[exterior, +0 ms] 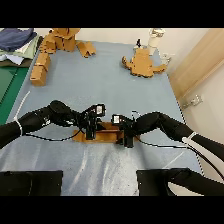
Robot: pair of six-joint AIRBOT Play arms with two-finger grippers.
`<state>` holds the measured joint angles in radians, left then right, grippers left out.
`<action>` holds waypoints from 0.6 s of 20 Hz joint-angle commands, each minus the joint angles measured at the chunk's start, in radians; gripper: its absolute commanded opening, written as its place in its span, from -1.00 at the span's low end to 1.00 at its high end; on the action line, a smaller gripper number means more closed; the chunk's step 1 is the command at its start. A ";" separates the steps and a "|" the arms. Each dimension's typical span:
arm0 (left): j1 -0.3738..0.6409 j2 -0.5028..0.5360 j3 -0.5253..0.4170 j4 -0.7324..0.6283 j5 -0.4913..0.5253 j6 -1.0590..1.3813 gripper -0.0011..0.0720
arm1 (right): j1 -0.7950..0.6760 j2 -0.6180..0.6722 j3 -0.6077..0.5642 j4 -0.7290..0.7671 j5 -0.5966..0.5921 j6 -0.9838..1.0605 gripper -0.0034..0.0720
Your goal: Fold the box.
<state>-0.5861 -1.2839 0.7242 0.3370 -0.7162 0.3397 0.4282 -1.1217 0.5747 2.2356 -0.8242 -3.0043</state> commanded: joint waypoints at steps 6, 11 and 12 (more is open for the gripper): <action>0.000 0.000 0.000 0.000 0.000 0.000 -0.94 | 0.028 -0.002 0.000 -0.032 0.005 -0.007 0.55; 0.000 0.000 0.000 0.000 0.000 0.000 -0.94 | 0.029 -0.039 0.000 -0.032 0.005 -0.007 0.55; 0.000 0.000 0.000 0.000 0.000 0.000 -0.94 | 0.029 -0.040 0.000 -0.032 0.005 -0.007 0.55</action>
